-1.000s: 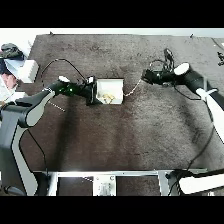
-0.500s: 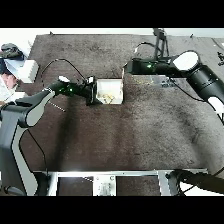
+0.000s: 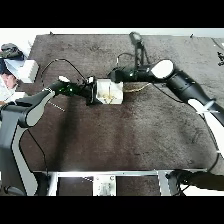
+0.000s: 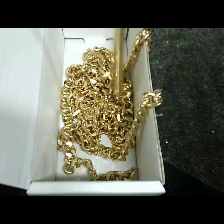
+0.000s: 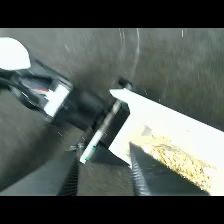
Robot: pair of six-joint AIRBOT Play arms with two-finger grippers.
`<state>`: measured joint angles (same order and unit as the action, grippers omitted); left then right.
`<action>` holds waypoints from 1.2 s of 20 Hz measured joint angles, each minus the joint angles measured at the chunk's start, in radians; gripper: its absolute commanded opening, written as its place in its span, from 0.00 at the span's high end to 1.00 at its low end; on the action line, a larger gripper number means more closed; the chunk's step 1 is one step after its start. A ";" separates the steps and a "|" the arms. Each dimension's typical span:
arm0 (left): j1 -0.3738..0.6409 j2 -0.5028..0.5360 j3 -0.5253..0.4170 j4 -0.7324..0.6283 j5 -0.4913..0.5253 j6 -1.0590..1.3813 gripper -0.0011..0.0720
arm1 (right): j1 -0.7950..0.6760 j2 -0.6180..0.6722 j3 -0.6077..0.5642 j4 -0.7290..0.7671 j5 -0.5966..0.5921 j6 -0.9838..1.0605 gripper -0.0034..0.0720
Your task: Fold the box and place the chain.
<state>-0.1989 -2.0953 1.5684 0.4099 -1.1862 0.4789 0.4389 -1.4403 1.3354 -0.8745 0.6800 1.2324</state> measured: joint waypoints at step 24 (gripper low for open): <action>0.000 0.000 0.000 0.000 0.000 0.000 0.62 | -0.407 -0.372 0.137 -0.391 0.086 0.309 0.48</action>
<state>-0.1989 -2.0953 1.5684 0.4099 -1.1866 0.4793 0.0315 -1.8118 1.4719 -1.2659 0.7658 1.5410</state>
